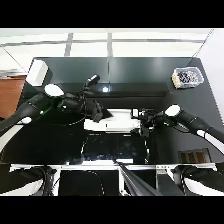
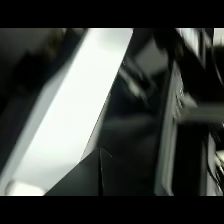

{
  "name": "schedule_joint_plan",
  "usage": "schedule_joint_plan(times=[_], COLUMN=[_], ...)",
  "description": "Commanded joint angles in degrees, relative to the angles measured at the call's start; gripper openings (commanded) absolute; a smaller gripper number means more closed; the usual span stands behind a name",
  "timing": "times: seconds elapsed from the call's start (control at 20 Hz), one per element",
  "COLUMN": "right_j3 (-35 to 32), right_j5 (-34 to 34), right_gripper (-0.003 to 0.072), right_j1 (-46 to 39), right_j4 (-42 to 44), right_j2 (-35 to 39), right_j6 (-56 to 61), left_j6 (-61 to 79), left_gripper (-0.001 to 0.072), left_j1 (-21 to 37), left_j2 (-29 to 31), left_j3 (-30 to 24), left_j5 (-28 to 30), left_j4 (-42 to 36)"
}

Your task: Fold the box and place the chain.

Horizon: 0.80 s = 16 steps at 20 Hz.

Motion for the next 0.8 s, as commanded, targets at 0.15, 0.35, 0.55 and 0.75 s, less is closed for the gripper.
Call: schedule_joint_plan(times=[0.15,0.35,0.55,0.75], right_j3=[0.04,0.04,0.04,0.04], right_j5=[0.00,0.00,0.00,0.00], right_gripper=[0.0189,0.0189,0.0189,0.0190], right_j1=[0.00,0.00,0.00,0.00], right_j4=[0.00,0.00,0.00,-0.02], right_j2=[-0.02,-0.02,-0.02,-0.02], right_j6=[0.00,0.00,0.00,0.00], left_j6=[5.90,-1.38,-2.45,-2.47], left_gripper=[0.0029,0.0029,0.0029,0.0028], left_j1=[-2.34,-2.89,-3.08,-1.86], left_j2=[-4.13,-7.39,-9.42,-8.44], left_j3=[-0.81,-0.81,-0.81,1.42], left_j5=[18.91,16.83,15.91,11.91], left_j4=[-1.44,9.68,10.51,11.91])
